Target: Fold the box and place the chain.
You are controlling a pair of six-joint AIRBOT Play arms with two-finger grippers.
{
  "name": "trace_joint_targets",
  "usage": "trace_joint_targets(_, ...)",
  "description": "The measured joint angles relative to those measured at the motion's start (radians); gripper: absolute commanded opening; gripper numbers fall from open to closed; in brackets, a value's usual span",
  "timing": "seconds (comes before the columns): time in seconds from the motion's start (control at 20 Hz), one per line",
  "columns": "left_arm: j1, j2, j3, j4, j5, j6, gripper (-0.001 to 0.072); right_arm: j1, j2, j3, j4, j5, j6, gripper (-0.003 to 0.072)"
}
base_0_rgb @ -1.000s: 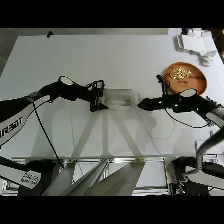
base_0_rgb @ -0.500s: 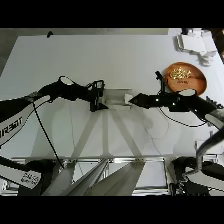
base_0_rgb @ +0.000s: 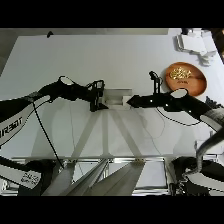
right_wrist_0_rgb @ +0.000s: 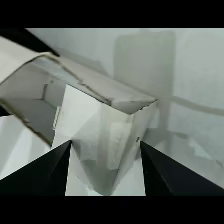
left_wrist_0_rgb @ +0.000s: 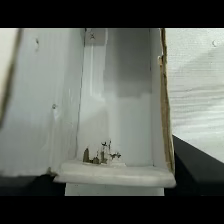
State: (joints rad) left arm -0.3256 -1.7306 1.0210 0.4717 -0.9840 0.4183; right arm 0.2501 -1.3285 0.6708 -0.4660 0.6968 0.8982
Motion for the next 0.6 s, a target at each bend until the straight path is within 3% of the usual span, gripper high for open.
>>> trace_joint_targets(0.25,0.0,0.0,0.0,0.0,0.0,-0.001,0.0217,0.052,0.0,0.045,-0.233,-0.056,0.21,0.0501)
trace_joint_targets(0.6,0.0,0.0,0.0,0.0,0.0,0.0,0.0217,0.12,0.0,0.131,-0.408,-0.018,0.43,0.0502)
